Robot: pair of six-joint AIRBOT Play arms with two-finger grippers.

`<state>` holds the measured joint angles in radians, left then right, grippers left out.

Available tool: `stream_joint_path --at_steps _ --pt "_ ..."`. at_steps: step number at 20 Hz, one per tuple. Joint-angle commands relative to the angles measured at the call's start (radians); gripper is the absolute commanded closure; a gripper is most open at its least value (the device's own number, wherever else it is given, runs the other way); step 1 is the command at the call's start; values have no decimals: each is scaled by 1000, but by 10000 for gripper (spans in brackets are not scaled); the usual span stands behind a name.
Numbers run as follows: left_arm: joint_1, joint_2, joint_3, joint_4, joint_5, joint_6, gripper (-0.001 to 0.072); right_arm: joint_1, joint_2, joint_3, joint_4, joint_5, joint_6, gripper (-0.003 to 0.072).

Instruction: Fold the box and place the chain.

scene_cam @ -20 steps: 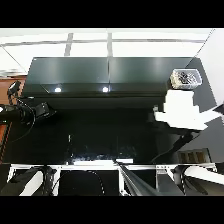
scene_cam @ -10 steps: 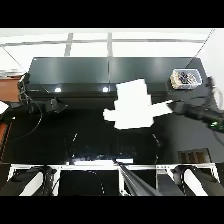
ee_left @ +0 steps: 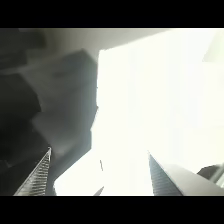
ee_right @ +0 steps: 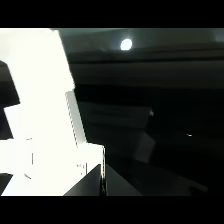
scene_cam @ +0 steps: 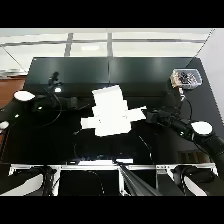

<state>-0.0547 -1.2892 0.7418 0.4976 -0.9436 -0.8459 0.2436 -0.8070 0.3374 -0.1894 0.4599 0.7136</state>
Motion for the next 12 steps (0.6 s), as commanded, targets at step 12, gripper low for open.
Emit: stream_joint_path --at_steps 12 --pt "-106 -502 430 -30 -493 298 8 50 2 -5 -14 34 42 673"
